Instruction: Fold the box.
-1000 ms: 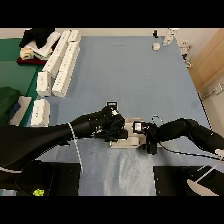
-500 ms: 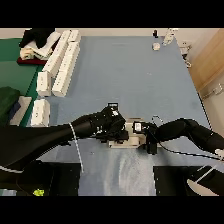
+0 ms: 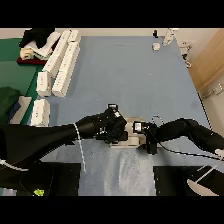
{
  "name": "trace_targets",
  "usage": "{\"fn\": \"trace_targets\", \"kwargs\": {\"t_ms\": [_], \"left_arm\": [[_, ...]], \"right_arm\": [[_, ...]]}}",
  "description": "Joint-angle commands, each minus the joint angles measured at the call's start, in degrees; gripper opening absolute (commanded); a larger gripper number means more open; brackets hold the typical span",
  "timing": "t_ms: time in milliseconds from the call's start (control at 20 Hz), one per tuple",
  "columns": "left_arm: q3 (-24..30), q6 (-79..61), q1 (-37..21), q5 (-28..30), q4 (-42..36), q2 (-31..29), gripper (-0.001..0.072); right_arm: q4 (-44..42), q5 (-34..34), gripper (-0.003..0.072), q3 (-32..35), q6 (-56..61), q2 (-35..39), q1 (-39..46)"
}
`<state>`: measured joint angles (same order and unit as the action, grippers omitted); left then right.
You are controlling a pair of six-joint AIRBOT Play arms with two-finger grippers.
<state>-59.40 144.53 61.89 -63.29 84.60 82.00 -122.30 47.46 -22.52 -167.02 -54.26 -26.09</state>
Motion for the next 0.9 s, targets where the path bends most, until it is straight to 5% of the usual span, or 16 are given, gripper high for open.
{"fn": "trace_targets", "kwargs": {"t_ms": [0,150,200,250,550,650,850], "left_arm": [[0.00,2.05,0.68,0.61,1.57,0.09,0.0014],[0.00,1.70,0.66,0.22,1.31,0.07,0.0028],[0.00,1.60,0.68,0.24,1.18,0.07,0.0286],[0.00,1.73,0.66,0.24,1.18,0.07,0.0464],[-0.13,2.12,0.66,0.20,1.42,0.07,0.0452],[-0.90,1.81,0.66,-0.02,1.36,0.07,0.0342],[-4.17,-0.11,0.52,-4.24,1.97,0.07,0.0361]], "right_arm": [[-0.02,-0.02,0.0523,-0.02,-0.02,0.04,-0.04],[-0.02,-0.02,0.0524,-0.02,-0.02,0.04,-0.04],[-0.02,-0.02,0.0524,-0.02,-0.02,0.04,-0.04],[-0.02,-0.02,0.0524,-0.02,-0.02,0.04,-0.04],[-0.02,-0.02,0.0523,-0.02,-0.02,0.04,-0.04],[-0.02,-0.02,0.0524,-0.02,-0.02,0.04,-0.04],[-0.02,-0.02,0.0523,-0.02,-0.02,0.04,-0.04]]}}
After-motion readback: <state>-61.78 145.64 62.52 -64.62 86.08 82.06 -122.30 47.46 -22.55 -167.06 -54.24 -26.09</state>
